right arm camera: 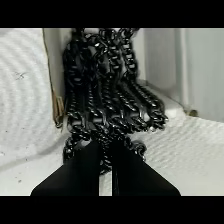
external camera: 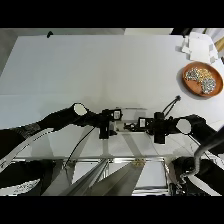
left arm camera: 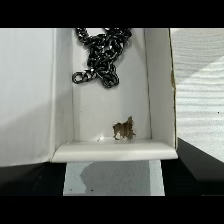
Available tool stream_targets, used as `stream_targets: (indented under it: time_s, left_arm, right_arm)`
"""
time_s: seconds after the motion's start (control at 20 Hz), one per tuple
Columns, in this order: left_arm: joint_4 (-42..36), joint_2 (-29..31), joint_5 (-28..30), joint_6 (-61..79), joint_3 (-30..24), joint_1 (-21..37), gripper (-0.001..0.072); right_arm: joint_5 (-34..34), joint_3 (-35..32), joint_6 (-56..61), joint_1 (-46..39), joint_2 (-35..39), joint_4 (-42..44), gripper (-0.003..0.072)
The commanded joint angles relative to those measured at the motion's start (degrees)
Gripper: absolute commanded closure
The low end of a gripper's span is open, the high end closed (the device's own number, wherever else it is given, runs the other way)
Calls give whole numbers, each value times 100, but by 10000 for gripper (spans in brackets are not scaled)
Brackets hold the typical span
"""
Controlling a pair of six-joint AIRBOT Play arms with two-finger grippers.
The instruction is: Fold the box and place the chain.
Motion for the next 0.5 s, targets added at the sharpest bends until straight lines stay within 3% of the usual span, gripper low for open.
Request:
stream_targets:
  time_s: [0.0, 0.35, 0.45]
  left_arm:
    - [2, 4, 2, 2, 2, 2, 630]
    - [2, 4, 0, 2, 2, 2, 630]
    - [2, 4, 2, 2, 2, 2, 630]
  right_arm:
    - [254, -7, 463, -4, 11, -385, 668]
    - [581, 9, 1797, -4, 1099, -1178, 668]
    - [970, 160, 2041, -4, 1386, -1193, 668]
